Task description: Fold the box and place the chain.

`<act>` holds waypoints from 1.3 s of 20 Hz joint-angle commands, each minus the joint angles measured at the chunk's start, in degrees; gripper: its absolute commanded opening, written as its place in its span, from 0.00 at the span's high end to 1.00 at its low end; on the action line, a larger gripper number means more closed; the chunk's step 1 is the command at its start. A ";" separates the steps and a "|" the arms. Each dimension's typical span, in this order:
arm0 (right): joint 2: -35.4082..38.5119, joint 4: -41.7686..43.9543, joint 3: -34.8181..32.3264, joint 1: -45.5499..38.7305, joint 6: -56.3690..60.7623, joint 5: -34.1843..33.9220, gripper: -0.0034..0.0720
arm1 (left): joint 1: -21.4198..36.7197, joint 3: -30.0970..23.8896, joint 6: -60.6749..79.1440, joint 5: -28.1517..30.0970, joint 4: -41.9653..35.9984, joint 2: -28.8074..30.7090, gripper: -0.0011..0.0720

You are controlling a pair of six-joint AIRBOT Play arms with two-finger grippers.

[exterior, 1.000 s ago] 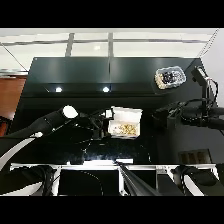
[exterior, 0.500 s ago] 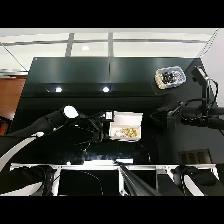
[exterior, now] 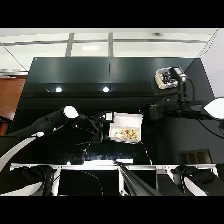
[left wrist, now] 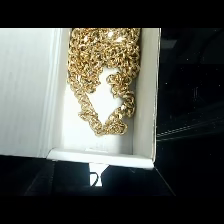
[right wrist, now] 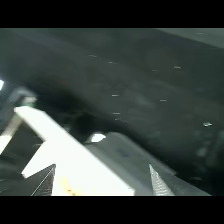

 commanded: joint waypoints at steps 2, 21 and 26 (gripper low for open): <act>-4.13 -3.48 0.02 1.60 -4.02 -6.05 0.00 | 0.04 0.00 -0.57 3.17 0.68 0.61 0.62; -6.69 -3.32 -0.59 9.16 -41.81 11.96 0.00 | -0.04 0.00 -1.70 3.91 2.12 1.38 0.61; -5.79 -3.10 -0.87 9.60 -43.32 7.34 0.00 | -0.04 0.00 -2.34 3.76 2.12 1.38 0.61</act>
